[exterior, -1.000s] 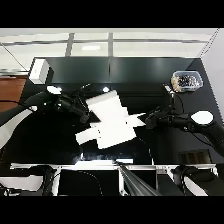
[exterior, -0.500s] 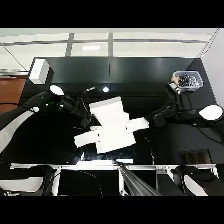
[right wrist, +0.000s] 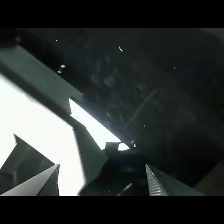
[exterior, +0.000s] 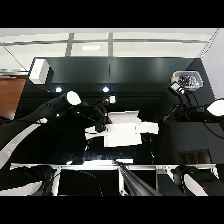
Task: Fold the box and place the chain.
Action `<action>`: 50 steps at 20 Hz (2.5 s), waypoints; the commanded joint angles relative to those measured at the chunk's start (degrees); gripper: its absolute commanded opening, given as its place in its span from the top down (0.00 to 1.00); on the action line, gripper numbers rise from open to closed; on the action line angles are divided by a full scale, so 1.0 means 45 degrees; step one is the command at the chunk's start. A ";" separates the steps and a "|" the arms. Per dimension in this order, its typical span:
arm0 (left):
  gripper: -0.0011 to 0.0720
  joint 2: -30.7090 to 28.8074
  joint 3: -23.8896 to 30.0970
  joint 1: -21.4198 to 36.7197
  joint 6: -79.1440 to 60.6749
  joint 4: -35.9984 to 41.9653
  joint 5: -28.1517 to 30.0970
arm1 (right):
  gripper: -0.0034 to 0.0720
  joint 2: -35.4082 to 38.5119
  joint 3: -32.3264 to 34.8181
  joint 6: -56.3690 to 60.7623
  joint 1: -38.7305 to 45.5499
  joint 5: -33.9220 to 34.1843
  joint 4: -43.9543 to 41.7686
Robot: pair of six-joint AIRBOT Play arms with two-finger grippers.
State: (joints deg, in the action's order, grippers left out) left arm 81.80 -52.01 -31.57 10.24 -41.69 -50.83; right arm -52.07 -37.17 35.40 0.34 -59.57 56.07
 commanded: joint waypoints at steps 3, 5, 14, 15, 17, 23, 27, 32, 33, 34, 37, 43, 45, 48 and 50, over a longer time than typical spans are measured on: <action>0.95 0.0325 -0.0005 -0.0418 -0.0238 -0.1282 0.1676 | 0.10 -0.0010 -0.0034 -0.2293 -0.0801 0.0850 -0.0277; 0.95 0.0539 -0.0005 -0.0413 -0.0238 -0.1695 0.1549 | 0.10 -0.0039 0.0209 -0.3225 -0.0816 0.1195 -0.1073; 0.95 0.0767 -0.0015 -0.0418 -0.0238 -0.1632 0.1384 | 0.10 -0.0112 0.2453 -0.6314 -0.1768 0.1175 -0.1647; 0.95 0.0767 -0.0015 -0.0413 -0.0238 -0.1632 0.1389 | 0.10 -0.0194 0.2594 -0.6382 -0.2127 0.1375 -0.1642; 0.95 0.0767 -0.0015 -0.0413 -0.0238 -0.1632 0.1384 | 0.10 -0.0544 0.2705 -0.7091 -0.2895 0.1812 -0.1656; 0.95 0.0767 -0.0015 -0.0413 -0.0238 -0.1632 0.1389 | 0.10 -0.1190 0.2705 -0.7752 -0.5285 0.3026 -0.2516; 0.95 0.0767 -0.0015 -0.0413 -0.0238 -0.1632 0.1389 | 0.10 -0.1190 0.2705 -0.8612 -0.5649 0.3968 -0.3449; 0.95 0.0767 -0.0015 -0.0413 -0.0238 -0.1632 0.1384 | 0.10 -0.1185 0.2356 -0.8641 -0.5625 0.3823 -0.3206; 0.95 0.0767 -0.0015 -0.0413 -0.0238 -0.1632 0.1389 | 0.10 -0.1185 0.2254 -0.8641 -0.5625 0.3891 -0.2963; 0.95 0.0767 -0.0015 -0.0413 -0.0238 -0.1632 0.1389 | 0.10 -0.1185 0.2205 -0.8641 -0.5625 0.4095 -0.2759; 0.95 0.0767 -0.0015 -0.0413 -0.0238 -0.1632 0.1389 | 0.10 -0.1185 0.2195 -0.8636 -0.5625 0.4138 -0.2739; 0.95 0.0767 -0.0015 -0.0413 -0.0238 -0.1632 0.1384 | 0.10 -0.1185 0.1316 -0.8116 -0.4711 0.4104 -0.3342; 0.95 0.0767 -0.0015 -0.0413 -0.0238 -0.1637 0.1379 | 0.10 -0.1190 0.1214 -0.8607 -0.4143 0.3876 -0.4036; 0.95 0.0767 -0.0015 -0.0413 -0.0238 -0.1632 0.1384 | 0.10 -0.1273 0.1214 -0.8922 -0.4022 0.3682 -0.4158; 0.95 0.0767 -0.0015 -0.0413 -0.0238 -0.1632 0.1379 | 0.10 -0.1559 0.1214 -0.9248 -0.4022 0.3769 -0.4483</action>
State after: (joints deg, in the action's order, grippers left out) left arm 85.21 -52.05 -33.43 9.19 -49.04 -44.62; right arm -58.11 -31.42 -4.23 -18.44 -42.37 37.95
